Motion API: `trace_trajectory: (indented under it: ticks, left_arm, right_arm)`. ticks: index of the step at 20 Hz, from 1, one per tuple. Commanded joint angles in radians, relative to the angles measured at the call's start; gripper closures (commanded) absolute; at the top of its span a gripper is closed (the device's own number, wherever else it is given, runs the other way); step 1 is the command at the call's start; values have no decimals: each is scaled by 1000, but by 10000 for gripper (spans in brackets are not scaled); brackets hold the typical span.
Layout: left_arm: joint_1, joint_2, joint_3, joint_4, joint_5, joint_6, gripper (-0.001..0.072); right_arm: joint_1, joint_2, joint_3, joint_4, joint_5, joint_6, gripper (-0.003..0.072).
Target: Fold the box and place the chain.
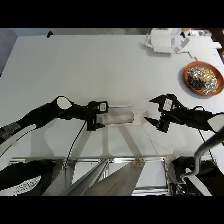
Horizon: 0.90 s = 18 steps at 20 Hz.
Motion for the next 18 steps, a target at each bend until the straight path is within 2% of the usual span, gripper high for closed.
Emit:
trace_trajectory:
  ticks: [1, 5, 9, 11, 12, 15, 16, 18]
  left_arm:
    - [12, -26, 0, -48, -17, 48, 14]
    - [12, -75, 0, -51, -25, 47, 14]
    - [11, -76, 0, -64, -24, 52, 21]
    - [11, -76, 0, -79, -22, 71, 86]
    - [11, -76, 0, -90, -17, 74, 91]
    - [10, -76, 0, -117, -18, 85, 289]
    - [11, -76, 0, -117, -18, 85, 382]
    - [11, -76, 0, -115, -17, 85, 380]
  right_arm:
    - [0, 1, 1, 0, 0, 1, 34]
    - [0, 1, 1, 0, 0, 1, 34]
    - [0, 1, 1, 0, -1, 1, 34]
    - [0, 1, 1, 0, -2, 0, 34]
    - [0, 1, 1, 0, -2, 1, 34]
    - [0, 1, 1, 0, -1, 1, 34]
    - [0, 1, 1, 0, 0, 0, 34]
    - [0, 1, 1, 9, 14, 0, 34]
